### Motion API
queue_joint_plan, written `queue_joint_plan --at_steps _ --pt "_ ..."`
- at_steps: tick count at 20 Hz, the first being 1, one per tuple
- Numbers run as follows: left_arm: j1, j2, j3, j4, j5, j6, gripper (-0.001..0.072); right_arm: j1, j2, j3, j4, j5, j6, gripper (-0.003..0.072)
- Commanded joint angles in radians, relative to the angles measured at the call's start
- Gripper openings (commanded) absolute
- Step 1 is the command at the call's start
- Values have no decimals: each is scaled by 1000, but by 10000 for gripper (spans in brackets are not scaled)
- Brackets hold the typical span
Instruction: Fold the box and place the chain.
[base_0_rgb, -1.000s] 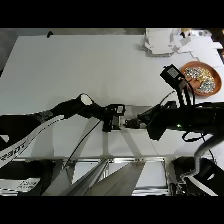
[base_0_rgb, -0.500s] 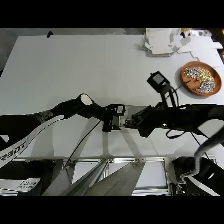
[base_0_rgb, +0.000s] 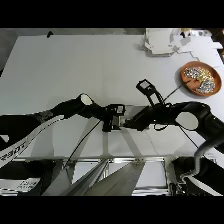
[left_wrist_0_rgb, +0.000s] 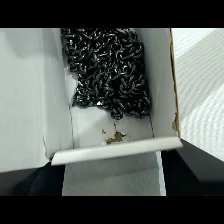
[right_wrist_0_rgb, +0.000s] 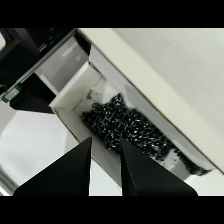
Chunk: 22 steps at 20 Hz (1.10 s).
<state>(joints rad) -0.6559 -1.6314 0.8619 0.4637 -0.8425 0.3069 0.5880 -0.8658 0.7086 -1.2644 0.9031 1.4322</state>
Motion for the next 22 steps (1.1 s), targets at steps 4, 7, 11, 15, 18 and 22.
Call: queue_joint_plan --at_steps 4,7,11,15,18,22 --pt "0 1 1 0 0 0 88 -224 42 143 -34 -6 -45 157" --pt "0 1 1 0 0 0 88 -378 -23 143 -95 -19 -45 158" --pt "0 1 1 0 0 0 88 -522 -202 143 -176 -18 -45 202" --pt "0 1 1 0 0 0 88 -587 -364 142 -189 -16 -45 299" --pt "0 1 1 0 0 0 88 -588 -438 142 -197 -26 -43 299" --pt "0 1 1 0 0 0 88 -588 -468 141 -195 -56 -41 299"
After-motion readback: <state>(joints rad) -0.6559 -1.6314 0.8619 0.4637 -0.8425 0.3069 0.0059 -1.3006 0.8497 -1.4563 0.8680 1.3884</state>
